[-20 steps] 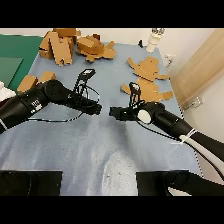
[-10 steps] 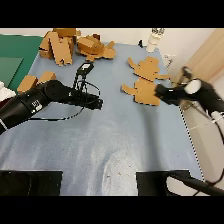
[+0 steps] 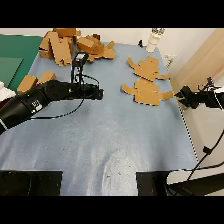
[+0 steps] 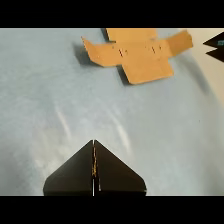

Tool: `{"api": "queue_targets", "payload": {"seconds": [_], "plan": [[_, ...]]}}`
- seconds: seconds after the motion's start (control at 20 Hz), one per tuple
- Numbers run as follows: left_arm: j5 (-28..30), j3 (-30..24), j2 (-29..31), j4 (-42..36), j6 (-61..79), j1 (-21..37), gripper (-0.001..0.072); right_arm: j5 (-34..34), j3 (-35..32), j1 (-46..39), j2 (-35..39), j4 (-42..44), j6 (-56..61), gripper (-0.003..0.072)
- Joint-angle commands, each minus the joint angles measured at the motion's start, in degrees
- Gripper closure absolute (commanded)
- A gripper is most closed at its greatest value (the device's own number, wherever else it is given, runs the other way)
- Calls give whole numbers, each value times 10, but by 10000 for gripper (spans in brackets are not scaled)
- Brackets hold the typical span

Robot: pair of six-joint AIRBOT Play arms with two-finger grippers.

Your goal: Fold the box.

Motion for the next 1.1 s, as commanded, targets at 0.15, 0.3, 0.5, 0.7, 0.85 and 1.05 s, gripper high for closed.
{"api": "queue_targets", "payload": {"seconds": [0.15, 0.3, 0.5, 0.7, 0.85, 1.05], "plan": [[52, 0, 0, 1, 1, 1, 695, -8, 93, 2, -111, 99, -89, 242], [47, 0, 0, -2, -5, 0, 694, 4, 115, 26, -148, 99, -90, 245], [24, 0, 0, -19, -19, 1, 694, 34, 115, 69, -170, 98, -89, 379], [-38, 0, 0, -25, -65, 21, 693, 104, 115, 90, -165, 97, -89, 680], [-109, 0, 0, -34, -90, 73, 435, 166, 114, 90, -141, 73, -87, 683], [-161, -11, -2, -33, -88, 135, 434, 203, 52, 110, -71, 30, -77, 684]]}}
